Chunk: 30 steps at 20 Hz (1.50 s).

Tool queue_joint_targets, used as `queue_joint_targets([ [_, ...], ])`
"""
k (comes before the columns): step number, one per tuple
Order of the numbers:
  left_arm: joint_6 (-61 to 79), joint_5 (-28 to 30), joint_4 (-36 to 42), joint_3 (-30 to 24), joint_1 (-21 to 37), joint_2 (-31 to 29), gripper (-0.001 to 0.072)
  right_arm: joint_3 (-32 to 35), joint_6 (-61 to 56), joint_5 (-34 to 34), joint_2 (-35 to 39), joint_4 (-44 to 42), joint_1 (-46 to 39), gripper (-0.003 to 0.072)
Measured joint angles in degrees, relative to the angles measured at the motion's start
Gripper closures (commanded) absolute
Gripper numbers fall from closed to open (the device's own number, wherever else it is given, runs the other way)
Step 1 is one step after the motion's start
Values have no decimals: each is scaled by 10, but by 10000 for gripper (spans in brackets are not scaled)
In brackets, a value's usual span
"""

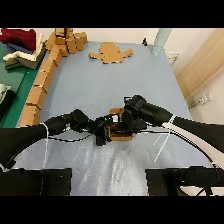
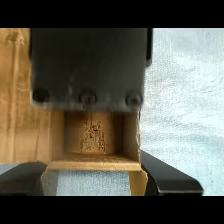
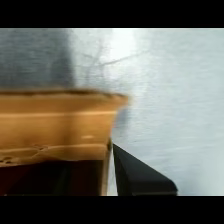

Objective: Fold the box.

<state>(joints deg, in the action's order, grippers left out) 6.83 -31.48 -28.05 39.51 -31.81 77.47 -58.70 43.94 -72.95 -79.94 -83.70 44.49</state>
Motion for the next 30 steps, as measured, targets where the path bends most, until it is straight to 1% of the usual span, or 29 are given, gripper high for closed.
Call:
queue_joint_targets([
  [1,0,0,0,0,0,0,336,-1,0,-2,0,3,-1,387],
  [2,0,0,0,0,0,0,336,-1,-1,-5,0,6,0,406],
  [10,0,0,0,0,0,0,336,-1,-4,-1,-2,12,0,414],
  [11,0,0,0,0,0,0,336,-1,-4,1,-4,11,0,516],
  [12,0,0,0,0,0,0,336,-1,-4,1,-7,9,1,532],
  [13,0,0,0,0,0,0,336,-1,-4,3,-10,9,1,662],
  [14,0,0,0,0,0,0,336,-1,-5,5,-12,7,0,684],
  [19,0,0,0,0,0,0,336,-1,0,7,-18,2,0,684],
  [20,0,0,0,0,0,0,336,-1,2,7,-19,1,0,653],
  [21,0,0,0,0,0,0,336,-1,5,7,-19,0,0,381],
  [22,0,-1,0,0,0,0,336,1,8,9,-21,-3,0,236],
  [26,0,-1,0,0,0,0,336,-1,21,12,-17,-22,0,234],
  [30,0,-1,0,0,0,0,336,-2,27,2,6,-33,-1,235],
])
